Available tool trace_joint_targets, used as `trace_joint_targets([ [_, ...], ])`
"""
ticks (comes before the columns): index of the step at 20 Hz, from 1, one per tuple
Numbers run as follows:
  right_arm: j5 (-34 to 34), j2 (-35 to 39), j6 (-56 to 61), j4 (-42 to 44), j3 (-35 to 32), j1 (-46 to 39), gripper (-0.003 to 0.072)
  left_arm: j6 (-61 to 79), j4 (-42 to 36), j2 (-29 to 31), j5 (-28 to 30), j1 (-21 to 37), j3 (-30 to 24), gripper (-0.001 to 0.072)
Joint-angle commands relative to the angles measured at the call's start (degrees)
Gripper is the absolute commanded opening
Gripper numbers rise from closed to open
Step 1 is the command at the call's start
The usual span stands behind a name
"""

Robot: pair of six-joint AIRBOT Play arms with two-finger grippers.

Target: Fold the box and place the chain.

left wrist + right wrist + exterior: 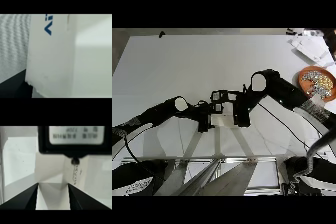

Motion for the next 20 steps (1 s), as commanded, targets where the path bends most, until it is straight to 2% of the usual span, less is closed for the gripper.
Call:
trace_joint_targets([
  [1,-5.4,0.11,5.14,-3.85,-0.35,1.7,0.0419,0.02,0.0,0.02,0.0,0.02,0.02,0.0292],
  [5,-6.58,0.22,11.04,-9.57,-0.35,2.91,0.0399,0.02,0.0,0.02,0.0,0.02,0.02,0.0292],
  [6,-6.36,0.22,11.19,-9.55,-0.35,3.39,0.0378,0.02,0.0,0.02,0.0,0.02,0.04,0.0292],
  [7,-6.36,0.22,11.19,-9.53,-0.35,3.93,0.0309,0.02,0.0,0.02,0.0,0.02,0.02,0.0292],
  [8,-6.43,0.22,11.19,-9.53,-0.35,4.46,0.0282,0.02,0.0,0.02,0.0,0.02,0.02,0.0292],
  [12,-6.56,0.2,13.31,-9.51,-0.37,6.08,0.0276,0.02,0.0,0.02,0.0,0.02,0.04,0.0292],
  [17,-9.94,0.22,16.74,-10.21,-1.86,6.45,0.0274,0.02,0.0,0.02,0.0,0.02,0.04,0.0292],
  [20,-10.97,0.22,17.16,-10.19,-3.54,6.45,0.0233,0.02,0.0,0.02,0.0,0.02,0.02,0.0292],
])
